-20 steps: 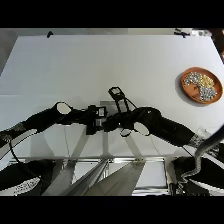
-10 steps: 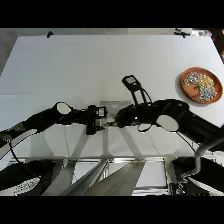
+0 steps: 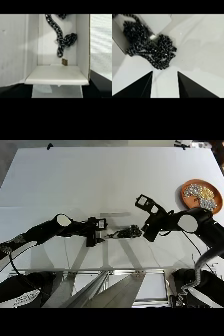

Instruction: Fold the box and place the chain.

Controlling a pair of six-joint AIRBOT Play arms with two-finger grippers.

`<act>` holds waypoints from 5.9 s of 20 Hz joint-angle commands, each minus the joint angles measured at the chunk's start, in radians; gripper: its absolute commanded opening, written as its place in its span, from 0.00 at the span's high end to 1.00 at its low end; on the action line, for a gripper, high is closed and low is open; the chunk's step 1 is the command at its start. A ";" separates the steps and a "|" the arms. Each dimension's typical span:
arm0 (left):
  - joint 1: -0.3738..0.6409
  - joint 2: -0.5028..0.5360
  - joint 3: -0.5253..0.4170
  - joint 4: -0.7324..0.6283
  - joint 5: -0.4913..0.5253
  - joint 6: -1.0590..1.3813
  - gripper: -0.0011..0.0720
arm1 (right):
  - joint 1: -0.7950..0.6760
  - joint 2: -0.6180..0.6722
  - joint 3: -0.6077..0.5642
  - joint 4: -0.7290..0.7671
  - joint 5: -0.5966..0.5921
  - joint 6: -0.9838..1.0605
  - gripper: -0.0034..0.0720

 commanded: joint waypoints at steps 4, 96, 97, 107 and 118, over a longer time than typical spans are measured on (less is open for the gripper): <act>0.000 0.000 0.000 0.000 0.000 0.000 0.61 | -0.035 -0.147 -0.101 0.074 -0.158 -0.365 0.42; 0.000 0.000 0.001 0.000 0.000 0.000 0.61 | -0.100 -0.087 -0.082 0.209 0.005 -0.682 0.42; 0.000 0.000 0.001 0.000 0.000 0.000 0.61 | -0.100 -0.128 -0.082 0.200 -0.014 -0.701 0.35; 0.000 0.000 0.001 0.000 0.000 0.000 0.61 | -0.040 -0.257 -0.082 0.307 -0.179 -0.809 0.34; 0.000 0.000 0.000 0.000 0.000 0.000 0.61 | -0.011 -0.257 -0.082 0.392 -0.217 -0.824 0.38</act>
